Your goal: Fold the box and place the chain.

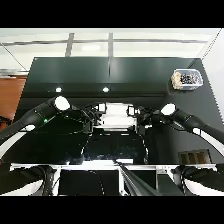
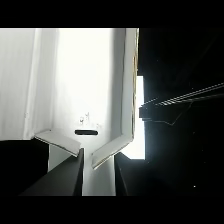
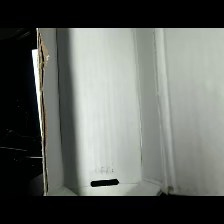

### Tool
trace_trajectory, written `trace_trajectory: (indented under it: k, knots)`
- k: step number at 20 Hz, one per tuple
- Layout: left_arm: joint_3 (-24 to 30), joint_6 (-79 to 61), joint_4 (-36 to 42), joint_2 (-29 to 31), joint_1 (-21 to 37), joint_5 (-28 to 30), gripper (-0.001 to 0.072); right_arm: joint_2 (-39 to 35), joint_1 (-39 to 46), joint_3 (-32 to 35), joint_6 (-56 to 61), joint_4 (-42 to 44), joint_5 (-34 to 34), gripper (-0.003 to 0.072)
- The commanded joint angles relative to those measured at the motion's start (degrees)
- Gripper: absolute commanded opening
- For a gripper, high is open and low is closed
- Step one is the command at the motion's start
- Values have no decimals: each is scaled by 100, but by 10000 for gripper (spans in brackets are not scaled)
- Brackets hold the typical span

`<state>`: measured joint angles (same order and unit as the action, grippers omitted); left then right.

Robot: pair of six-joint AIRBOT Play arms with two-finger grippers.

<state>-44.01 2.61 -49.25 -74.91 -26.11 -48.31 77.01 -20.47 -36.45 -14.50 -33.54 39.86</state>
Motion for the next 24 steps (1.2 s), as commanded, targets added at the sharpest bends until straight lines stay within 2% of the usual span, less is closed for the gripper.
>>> trace_trajectory:
  k: [1,6,13,14,15,16,17,19,20,21,23,24]
  knots:
    - [-7,81,-68,-13,0,203,239,4,-7,4,0,2,0,477]
    - [-9,79,748,-157,-9,258,238,4,-7,4,0,0,0,477]
    - [-9,57,1401,-369,-39,160,236,4,-7,4,0,2,0,477]
    - [-9,59,1394,-417,-52,170,205,4,-7,4,0,2,0,477]
    - [-9,57,1394,-446,-48,168,73,4,-7,4,0,0,0,477]
    - [-9,55,1392,-466,-50,155,28,4,-7,4,0,0,0,477]
    - [-9,55,1390,-474,-66,155,30,4,-7,4,0,2,0,477]
    - [-9,57,1384,-472,-94,210,292,4,-7,4,0,2,0,477]
    - [-11,61,1370,-472,-90,181,210,4,-7,4,0,2,0,477]
    - [-31,61,1213,-472,-90,131,33,4,-7,4,0,2,0,477]
    - [-33,160,1178,-472,-90,101,279,4,-7,4,0,2,0,477]
    - [-61,219,1110,-468,-76,83,142,4,-7,4,0,4,0,477]
